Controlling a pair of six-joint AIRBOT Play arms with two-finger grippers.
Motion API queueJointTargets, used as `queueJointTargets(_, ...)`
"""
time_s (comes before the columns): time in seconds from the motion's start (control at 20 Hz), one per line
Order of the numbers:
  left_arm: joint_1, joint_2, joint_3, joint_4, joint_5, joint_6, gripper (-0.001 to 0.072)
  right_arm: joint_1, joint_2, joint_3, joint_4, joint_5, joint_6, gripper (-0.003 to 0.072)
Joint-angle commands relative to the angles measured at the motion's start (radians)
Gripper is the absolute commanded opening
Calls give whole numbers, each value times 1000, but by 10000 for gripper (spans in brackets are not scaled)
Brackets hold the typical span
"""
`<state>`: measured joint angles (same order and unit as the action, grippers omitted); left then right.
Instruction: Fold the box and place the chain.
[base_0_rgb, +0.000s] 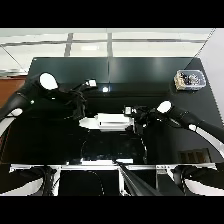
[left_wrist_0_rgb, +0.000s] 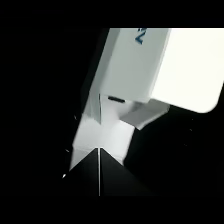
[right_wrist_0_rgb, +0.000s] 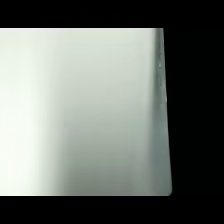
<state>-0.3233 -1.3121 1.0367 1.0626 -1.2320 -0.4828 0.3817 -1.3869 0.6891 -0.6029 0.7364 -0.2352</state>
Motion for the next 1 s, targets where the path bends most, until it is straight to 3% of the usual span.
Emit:
queueJointTargets(0.0, 13, 30, -18, -19, -222, -151, 24, 1, -1, 0, 0, 0, 0, 403)
queueJointTargets(0.05, 3, 30, -39, -85, -230, -151, 24, 1, -1, 0, 0, 1, 0, 258)
queueJointTargets(0.1, -13, 30, -68, -160, -219, -151, 24, 1, -1, 0, 0, 1, 0, 178)
queueJointTargets(0.3, -72, 30, -182, -396, -34, -69, 23, 1, -1, 0, 0, 0, 0, 179)
queueJointTargets(0.4, -68, 30, -192, -519, 149, -24, 23, 1, -1, 0, 0, 0, 0, 179)
queueJointTargets(0.5, -70, 30, -191, -561, 371, -14, 24, 1, -1, 0, 0, 0, 0, 179)
queueJointTargets(0.6, -70, 28, -191, -569, 507, -14, 24, 1, -1, 0, 0, 0, 0, 179)
queueJointTargets(0.7, -69, 6, -191, -555, 576, -14, 25, 1, -1, 0, 0, 0, 0, 179)
queueJointTargets(0.95, -76, -85, -191, -434, 547, -23, 24, 1, -1, 0, 0, 0, 0, 179)
